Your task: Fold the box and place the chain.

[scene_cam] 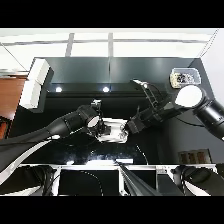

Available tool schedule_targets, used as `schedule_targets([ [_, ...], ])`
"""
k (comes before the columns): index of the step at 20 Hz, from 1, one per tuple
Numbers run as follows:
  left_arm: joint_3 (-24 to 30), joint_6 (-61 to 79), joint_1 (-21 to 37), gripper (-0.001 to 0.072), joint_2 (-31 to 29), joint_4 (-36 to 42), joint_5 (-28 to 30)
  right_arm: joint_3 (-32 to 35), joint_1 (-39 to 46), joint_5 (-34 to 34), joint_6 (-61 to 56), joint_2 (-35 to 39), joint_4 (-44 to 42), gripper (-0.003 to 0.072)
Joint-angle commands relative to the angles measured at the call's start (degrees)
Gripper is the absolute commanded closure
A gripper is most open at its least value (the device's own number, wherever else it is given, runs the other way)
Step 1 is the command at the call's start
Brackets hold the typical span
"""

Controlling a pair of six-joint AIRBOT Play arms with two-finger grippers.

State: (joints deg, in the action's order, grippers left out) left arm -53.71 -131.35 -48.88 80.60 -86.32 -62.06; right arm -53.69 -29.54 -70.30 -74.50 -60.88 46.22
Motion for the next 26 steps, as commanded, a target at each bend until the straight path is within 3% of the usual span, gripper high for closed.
schedule_targets([
  [1,0.0,0.0,0.0,0.0682,0.0,0.0,0.0,2.6,-2.4,6.5,-0.9,-0.7,-0.5,0.0678],
  [8,0.0,0.0,0.0,0.0682,0.0,0.0,0.1,2.9,-3.7,12.4,-2.5,-5.7,0.6,0.0651],
  [9,0.0,0.0,0.0,0.0682,0.0,0.0,0.1,2.8,-3.3,11.3,-2.7,-5.6,0.6,0.0377],
  [10,0.0,0.0,0.0,0.0681,0.0,0.0,0.0,2.5,-2.3,8.0,-2.7,-5.5,0.6,0.0234],
  [13,0.0,0.0,0.0,0.0681,0.0,0.0,0.0,0.9,4.3,-2.6,-2.7,-1.1,4.1,0.0234],
  [16,0.0,0.0,0.0,0.0682,0.0,0.0,0.1,0.9,14.6,-7.3,-2.7,8.2,11.6,0.0234],
  [20,0.0,0.0,0.0,0.0679,0.1,0.0,1.1,0.9,24.3,-7.5,-2.6,16.3,14.2,0.0234],
  [23,-0.3,-4.6,0.3,0.0676,0.1,0.1,1.4,1.0,25.0,-6.0,-2.6,17.1,13.8,0.0234],
  [24,-0.8,-5.6,0.6,0.0549,0.0,1.0,0.8,1.0,25.0,-5.9,-2.6,17.1,13.8,0.0234],
  [25,-1.7,-5.6,0.8,0.0310,0.0,1.3,-0.6,1.1,25.0,-6.0,-2.6,17.1,13.9,0.0234],
  [26,-2.7,-5.4,0.8,0.0199,0.0,1.0,-2.5,1.2,25.0,-5.9,-2.6,17.1,13.9,0.0234],
])
